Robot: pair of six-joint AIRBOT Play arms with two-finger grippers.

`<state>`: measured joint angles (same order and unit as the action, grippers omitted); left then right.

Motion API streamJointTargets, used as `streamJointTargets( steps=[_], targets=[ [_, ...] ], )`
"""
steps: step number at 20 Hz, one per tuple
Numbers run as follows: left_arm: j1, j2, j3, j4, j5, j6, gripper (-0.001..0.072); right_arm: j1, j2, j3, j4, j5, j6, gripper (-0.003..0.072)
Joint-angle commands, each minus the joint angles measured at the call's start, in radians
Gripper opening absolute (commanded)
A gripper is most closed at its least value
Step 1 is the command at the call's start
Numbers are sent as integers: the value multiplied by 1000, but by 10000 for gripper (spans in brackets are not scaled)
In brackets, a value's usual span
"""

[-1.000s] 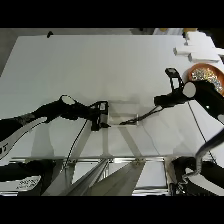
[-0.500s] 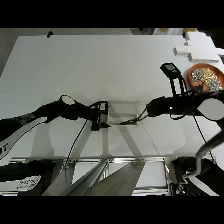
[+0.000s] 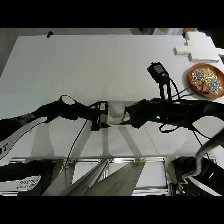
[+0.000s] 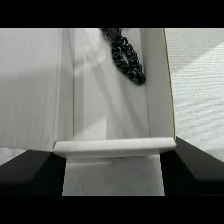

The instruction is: Fold the box and place the chain.

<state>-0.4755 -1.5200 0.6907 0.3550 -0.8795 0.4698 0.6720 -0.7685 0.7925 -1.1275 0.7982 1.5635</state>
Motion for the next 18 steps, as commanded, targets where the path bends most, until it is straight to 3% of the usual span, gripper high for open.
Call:
streamJointTargets(
  steps=[1, 8, 9, 12, 13, 14, 15, 17, 18],
  targets=[
    [0, 1, 0, 0, 0, 0, 256, 27, -3, 1, 19, -48, 6, 19],
    [0, 1, 0, 0, 0, 0, 256, 27, -217, 1, 6, 0, -2, 23],
    [0, 1, 0, 0, 0, 0, 256, 27, -255, 1, -1, 14, -2, 61],
    [0, 1, 0, 0, 0, 0, 256, 27, -343, 1, -1, 27, -36, 68],
    [0, 1, 0, 0, 0, 0, 256, 27, -348, 1, -2, 21, -49, 122],
    [0, 1, 0, 0, 0, 0, 256, 24, -344, 8, -3, 25, -64, 236],
    [0, 1, 0, 0, 0, 0, 256, 16, -343, 29, -3, 49, -81, 270],
    [0, 1, 0, 0, 0, 0, 256, -24, -337, 103, -29, 126, -81, 266],
    [0, 1, 0, 0, 0, 0, 256, -59, -330, 148, -61, 164, -80, 227]
  ],
)
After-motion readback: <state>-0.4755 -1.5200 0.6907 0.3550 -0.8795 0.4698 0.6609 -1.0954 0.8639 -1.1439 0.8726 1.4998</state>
